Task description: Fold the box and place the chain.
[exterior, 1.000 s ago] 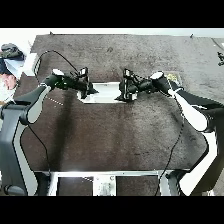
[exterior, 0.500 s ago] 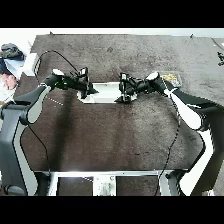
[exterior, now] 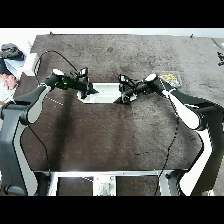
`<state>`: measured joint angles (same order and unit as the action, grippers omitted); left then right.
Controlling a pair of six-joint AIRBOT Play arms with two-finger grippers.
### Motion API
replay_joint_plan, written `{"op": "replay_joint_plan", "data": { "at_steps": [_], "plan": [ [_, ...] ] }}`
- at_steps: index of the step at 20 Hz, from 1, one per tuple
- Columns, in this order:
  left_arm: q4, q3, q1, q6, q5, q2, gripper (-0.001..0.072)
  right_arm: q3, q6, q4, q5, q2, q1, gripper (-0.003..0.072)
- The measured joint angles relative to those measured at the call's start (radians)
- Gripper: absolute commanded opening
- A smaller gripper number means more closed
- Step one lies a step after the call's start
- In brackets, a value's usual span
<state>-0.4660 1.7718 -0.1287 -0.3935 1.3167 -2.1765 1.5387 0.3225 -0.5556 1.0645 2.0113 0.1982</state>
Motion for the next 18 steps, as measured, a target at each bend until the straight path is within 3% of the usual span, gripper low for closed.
{"op": "replay_joint_plan", "data": {
  "at_steps": [7,8,12,13,14,18],
  "plan": [
    [0.000,0.000,0.000,0.000,0.000,0.000,0.0011,0.000,0.003,-0.001,-0.008,0.002,0.000,0.0536],
    [0.000,0.000,0.000,0.000,0.000,0.000,0.0011,0.000,0.004,-0.001,-0.008,0.002,0.000,0.0599],
    [0.000,0.000,0.000,0.000,0.000,0.000,0.0011,0.000,0.004,-0.003,-0.014,0.002,0.001,0.0594],
    [0.000,0.000,0.000,0.000,0.000,0.000,0.0011,0.000,0.004,-0.003,-0.014,0.002,0.001,0.0569],
    [0.000,0.000,0.000,0.000,0.000,0.000,0.0011,0.000,0.004,-0.003,-0.014,0.002,0.001,0.0468],
    [0.000,0.000,0.000,0.000,0.000,0.000,0.0011,0.000,0.004,-0.003,-0.017,0.002,0.001,0.0469]
  ]
}}
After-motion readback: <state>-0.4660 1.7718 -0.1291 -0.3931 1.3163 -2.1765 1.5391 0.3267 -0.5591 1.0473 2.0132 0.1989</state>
